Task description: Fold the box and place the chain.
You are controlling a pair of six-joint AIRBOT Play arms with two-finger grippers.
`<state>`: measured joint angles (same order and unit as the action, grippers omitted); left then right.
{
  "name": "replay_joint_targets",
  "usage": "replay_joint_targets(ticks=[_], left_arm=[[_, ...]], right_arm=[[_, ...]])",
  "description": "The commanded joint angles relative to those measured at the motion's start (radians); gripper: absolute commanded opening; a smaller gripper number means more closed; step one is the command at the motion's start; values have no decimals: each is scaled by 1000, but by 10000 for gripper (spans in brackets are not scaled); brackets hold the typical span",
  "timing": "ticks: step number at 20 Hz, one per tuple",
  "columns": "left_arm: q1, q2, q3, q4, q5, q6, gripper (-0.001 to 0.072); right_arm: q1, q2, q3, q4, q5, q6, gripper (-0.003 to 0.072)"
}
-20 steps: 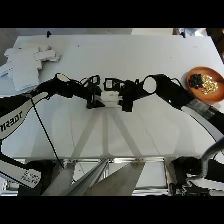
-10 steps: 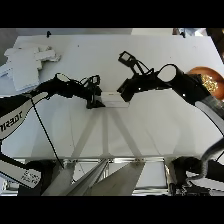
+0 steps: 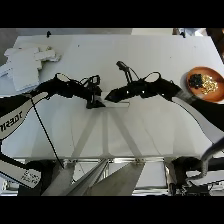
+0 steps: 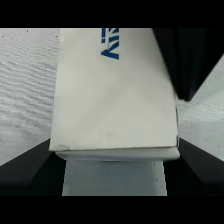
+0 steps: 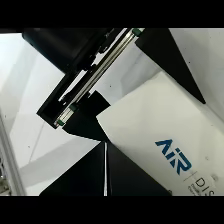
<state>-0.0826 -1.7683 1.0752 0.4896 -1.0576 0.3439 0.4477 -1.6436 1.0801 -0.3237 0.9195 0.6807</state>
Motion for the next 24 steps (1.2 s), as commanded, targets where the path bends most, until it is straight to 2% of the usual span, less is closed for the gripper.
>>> replay_joint_targets(ticks=[1, 4, 9, 16, 21, 24], left_arm=[[0, 0, 1, -2, 0, -4, 562], [0, 0, 1, -2, 0, -4, 562], [0, 0, 1, -2, -1, -4, 562], [0, 0, 1, -2, 0, -4, 562], [0, 0, 1, -2, 0, -4, 562], [0, 0, 1, -2, -1, -4, 562]], right_arm=[[13, -36, -1, 30, 0, 3, 11], [13, -36, -1, 12, 0, 4, 11], [14, -36, -1, -134, -14, 100, 11], [14, -32, -1, -142, -28, 131, 10], [14, 79, -1, -148, -58, 78, 11], [7, 165, -1, -202, -55, 70, 11]])
